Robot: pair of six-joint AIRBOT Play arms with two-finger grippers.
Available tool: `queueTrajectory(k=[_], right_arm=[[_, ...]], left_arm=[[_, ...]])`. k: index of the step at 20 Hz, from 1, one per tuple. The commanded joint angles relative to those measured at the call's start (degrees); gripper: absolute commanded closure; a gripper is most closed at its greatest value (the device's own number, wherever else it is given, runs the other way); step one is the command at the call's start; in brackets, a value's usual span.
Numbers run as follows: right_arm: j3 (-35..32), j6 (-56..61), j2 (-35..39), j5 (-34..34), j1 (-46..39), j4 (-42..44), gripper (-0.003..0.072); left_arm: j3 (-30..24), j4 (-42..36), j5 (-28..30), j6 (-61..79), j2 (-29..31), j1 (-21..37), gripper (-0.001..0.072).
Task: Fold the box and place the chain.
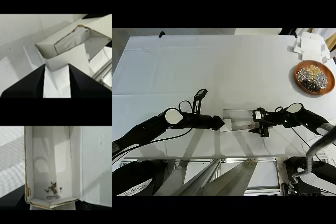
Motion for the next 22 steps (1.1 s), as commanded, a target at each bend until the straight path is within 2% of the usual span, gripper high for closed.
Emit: queueTrajectory(k=[1,6,9,13,16,19,22], right_arm=[[0.1,0.0,0.0,0.0,0.0,0.0,0.0368],[0.1,0.0,0.0,0.0,0.0,0.0,0.0368],[0.1,0.0,0.0,0.0,0.0,0.0,0.0368],[0.1,0.0,0.0,0.0,0.0,0.0,0.0368],[0.1,0.0,0.0,0.0,0.0,0.0,0.0368],[0.1,0.0,0.0,0.0,0.0,0.0,0.0368],[0.1,0.0,0.0,0.0,0.0,0.0,0.0368]], left_arm=[[0.1,-0.1,-0.2,0.1,-0.1,-1.1,0.0374],[1.1,2.6,1.4,-1.7,-0.6,-2.8,0.0360],[4.7,11.3,0.8,-11.6,-3.7,-4.3,0.0360],[10.9,21.0,-4.1,-20.7,-8.4,-6.8,0.0359],[13.5,28.6,-6.8,-30.0,-9.1,-7.4,0.0359],[15.8,33.8,-7.1,-37.7,-9.3,-8.9,0.0359],[19.8,37.7,-10.6,-43.5,-12.2,-10.3,0.0359]])
